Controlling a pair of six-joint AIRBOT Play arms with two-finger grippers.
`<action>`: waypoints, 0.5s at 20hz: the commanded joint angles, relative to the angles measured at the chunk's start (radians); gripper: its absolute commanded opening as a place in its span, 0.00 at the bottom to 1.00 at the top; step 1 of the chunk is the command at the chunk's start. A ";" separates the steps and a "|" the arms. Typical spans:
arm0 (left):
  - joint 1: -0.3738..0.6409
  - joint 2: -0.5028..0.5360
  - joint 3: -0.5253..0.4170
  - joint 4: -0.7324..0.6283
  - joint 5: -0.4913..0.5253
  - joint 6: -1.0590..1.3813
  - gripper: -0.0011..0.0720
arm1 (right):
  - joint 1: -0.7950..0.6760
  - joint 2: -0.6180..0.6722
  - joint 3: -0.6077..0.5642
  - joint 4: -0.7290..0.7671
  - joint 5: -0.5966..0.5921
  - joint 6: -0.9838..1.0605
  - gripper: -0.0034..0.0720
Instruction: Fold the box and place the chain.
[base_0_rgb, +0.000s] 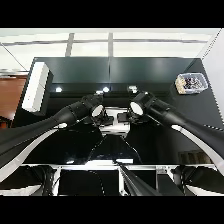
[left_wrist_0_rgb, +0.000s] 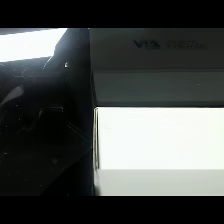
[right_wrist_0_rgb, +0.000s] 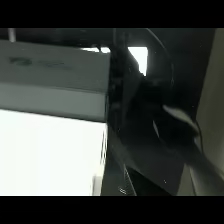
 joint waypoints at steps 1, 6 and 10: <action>0.001 0.000 0.000 -0.002 0.003 -0.001 0.06 | -0.013 0.134 0.000 -0.022 0.086 -0.129 0.47; 0.001 0.000 0.000 -0.003 0.003 -0.001 0.06 | -0.127 0.364 -0.014 -0.438 0.243 -0.159 0.47; 0.001 0.000 0.000 -0.002 0.003 -0.001 0.06 | -0.409 0.368 -0.133 -0.679 -0.032 -0.159 0.47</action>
